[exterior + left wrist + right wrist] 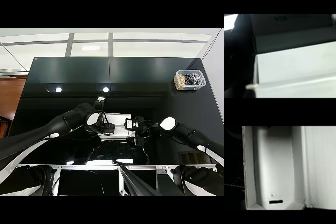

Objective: Fold the box and place the chain.

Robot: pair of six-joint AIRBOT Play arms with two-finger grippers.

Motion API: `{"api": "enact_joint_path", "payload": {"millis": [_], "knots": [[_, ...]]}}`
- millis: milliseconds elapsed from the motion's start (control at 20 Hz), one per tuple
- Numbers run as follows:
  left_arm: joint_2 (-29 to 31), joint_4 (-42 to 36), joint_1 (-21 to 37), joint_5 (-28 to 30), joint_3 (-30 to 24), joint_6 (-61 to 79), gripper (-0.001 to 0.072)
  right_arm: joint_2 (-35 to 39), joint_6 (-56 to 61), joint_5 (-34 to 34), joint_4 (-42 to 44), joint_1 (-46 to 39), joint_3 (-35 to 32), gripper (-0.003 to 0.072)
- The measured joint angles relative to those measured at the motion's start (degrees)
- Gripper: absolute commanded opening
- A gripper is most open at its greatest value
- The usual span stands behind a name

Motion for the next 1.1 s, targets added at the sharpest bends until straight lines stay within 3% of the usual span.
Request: {"api": "enact_joint_path", "payload": {"millis": [450,550,600,700,750,800,900,1100], "knots": [[-0.24,0.87,-0.15,-1.99,0.28,-1.42,0.0492,0.0,-0.02,0.02,0.0,0.0,0.0,0.0129],[-0.15,0.87,-0.04,-2.01,0.31,-1.44,0.0325,0.0,-0.02,0.04,0.0,0.0,0.0,0.0128],[-0.13,0.87,0.02,-1.99,0.33,-1.42,0.0326,0.0,-0.02,0.04,0.0,0.02,0.0,0.0129],[-0.11,0.9,0.13,-1.97,0.46,-1.46,0.0216,0.0,-0.02,0.04,0.0,0.0,0.0,0.0128],[-0.11,1.07,0.13,-2.21,0.48,-1.46,0.0197,0.0,0.0,0.09,0.0,0.0,0.0,0.0128],[-0.11,1.07,0.13,-2.21,0.52,-1.68,0.0119,0.0,0.02,0.09,0.02,0.0,0.0,0.0128],[-0.11,1.31,0.13,-2.25,0.55,-2.16,0.0066,0.0,0.09,0.07,0.07,0.0,0.0,0.0128],[-0.13,1.38,0.17,-1.36,0.63,-2.34,0.0089,0.02,0.09,-0.02,0.07,0.0,0.0,0.0128]]}}
